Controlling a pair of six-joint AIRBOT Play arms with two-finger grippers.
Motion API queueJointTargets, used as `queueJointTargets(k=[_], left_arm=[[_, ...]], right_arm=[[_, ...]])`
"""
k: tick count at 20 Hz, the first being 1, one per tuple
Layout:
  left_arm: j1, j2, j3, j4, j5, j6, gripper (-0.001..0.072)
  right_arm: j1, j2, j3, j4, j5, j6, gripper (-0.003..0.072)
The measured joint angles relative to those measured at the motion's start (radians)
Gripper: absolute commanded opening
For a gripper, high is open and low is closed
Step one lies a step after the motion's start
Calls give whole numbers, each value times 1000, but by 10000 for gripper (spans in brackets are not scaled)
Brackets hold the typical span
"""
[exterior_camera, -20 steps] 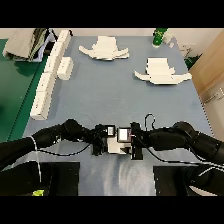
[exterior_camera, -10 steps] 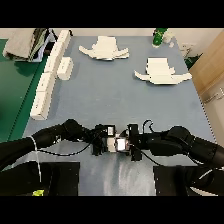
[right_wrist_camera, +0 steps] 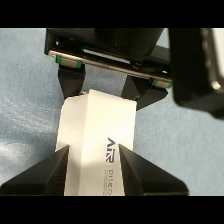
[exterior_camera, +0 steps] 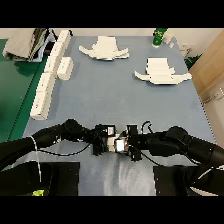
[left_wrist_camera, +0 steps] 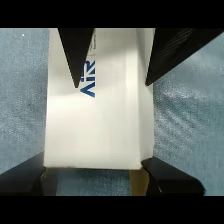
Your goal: Fold the box.
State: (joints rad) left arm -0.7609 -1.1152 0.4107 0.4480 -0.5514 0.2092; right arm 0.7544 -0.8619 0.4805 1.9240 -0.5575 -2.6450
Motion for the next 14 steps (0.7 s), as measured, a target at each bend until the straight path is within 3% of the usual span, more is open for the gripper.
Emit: queueJointTargets(k=[14], left_arm=[[0,0,0,1,0,3,452]], right_arm=[[0,65,2,-31,69,-1,491]])
